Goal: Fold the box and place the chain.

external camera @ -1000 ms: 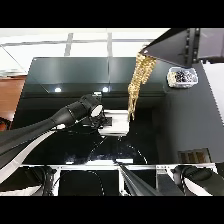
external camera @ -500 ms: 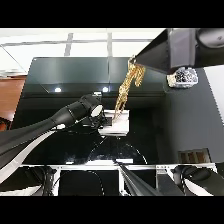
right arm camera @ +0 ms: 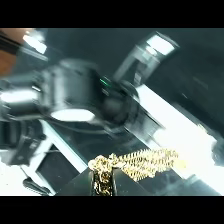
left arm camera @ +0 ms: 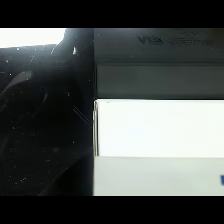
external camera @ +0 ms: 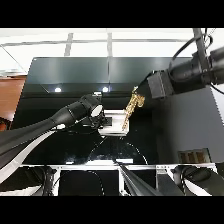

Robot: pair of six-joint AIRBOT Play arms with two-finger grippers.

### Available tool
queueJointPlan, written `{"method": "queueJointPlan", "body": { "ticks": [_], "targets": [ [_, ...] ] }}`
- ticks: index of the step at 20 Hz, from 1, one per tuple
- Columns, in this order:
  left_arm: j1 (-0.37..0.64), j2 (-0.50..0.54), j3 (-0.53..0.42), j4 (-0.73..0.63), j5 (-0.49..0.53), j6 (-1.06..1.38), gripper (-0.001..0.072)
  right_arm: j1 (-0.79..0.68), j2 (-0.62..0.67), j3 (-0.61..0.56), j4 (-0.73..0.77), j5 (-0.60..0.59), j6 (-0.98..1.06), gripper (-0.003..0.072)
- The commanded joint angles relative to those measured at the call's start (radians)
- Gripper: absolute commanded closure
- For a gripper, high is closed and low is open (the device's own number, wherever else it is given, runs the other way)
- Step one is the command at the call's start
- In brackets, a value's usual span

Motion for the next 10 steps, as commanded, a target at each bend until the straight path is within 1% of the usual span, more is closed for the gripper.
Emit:
{"method": "queueJointPlan", "body": {
  "ticks": [1, 4, 6, 8, 10],
  "targets": [
    [0.001, 0.000, 0.000, 0.000, 0.000, 0.000, 0.0682, 0.002, 0.052, -0.093, -0.078, 0.010, 0.036, 0.0675],
    [0.001, 0.000, 0.000, 0.000, 0.000, 0.000, 0.0682, 0.002, 0.085, -0.185, -0.035, -0.047, 0.043, 0.0675],
    [0.001, 0.000, 0.000, 0.000, -0.001, 0.000, 0.0682, 0.002, 0.086, -0.223, -0.030, -0.072, 0.043, 0.0675],
    [0.001, 0.000, 0.000, 0.000, -0.002, 0.000, 0.0682, 0.002, 0.086, -0.247, -0.025, -0.101, 0.043, 0.0675],
    [0.001, 0.000, 0.000, 0.000, -0.001, 0.000, 0.0682, 0.002, 0.086, -0.256, 0.013, -0.118, 0.033, 0.0675]
  ]
}}
